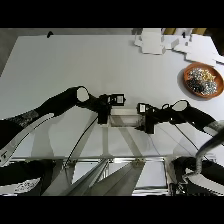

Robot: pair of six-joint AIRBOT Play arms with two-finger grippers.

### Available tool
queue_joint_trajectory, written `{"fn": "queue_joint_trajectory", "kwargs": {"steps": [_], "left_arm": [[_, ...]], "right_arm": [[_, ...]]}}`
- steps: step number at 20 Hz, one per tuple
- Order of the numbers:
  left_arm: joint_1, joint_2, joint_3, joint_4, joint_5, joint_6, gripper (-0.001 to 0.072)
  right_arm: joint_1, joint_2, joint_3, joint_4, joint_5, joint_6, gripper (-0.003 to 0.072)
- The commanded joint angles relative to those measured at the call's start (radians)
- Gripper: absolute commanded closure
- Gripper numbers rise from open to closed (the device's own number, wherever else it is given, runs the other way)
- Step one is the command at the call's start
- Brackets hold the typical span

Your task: Fold the box and place the chain.

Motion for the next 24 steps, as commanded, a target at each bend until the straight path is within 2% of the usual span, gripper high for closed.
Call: {"fn": "queue_joint_trajectory", "kwargs": {"steps": [1, 2, 4, 6, 24], "left_arm": [[0.000, 0.000, 0.000, 0.000, 0.000, 0.000, 0.0699], [0.000, -0.001, 0.000, 0.000, 0.000, 0.000, 0.0699], [0.000, 0.000, 0.000, 0.000, 0.000, 0.000, 0.0699], [0.000, -0.001, 0.000, 0.000, 0.000, 0.000, 0.0699], [0.000, -0.001, 0.000, 0.000, 0.000, 0.000, 0.0699]], "right_arm": [[0.000, -0.006, 0.000, 0.000, -0.016, -0.008, 0.0161], [0.000, -0.009, 0.000, 0.000, -0.016, -0.008, 0.0197], [0.000, -0.010, -0.001, 0.000, -0.015, -0.008, 0.0318], [0.000, -0.010, 0.000, 0.000, -0.014, -0.008, 0.0381], [0.000, -0.008, 0.000, 0.000, -0.011, -0.008, 0.0380]]}}
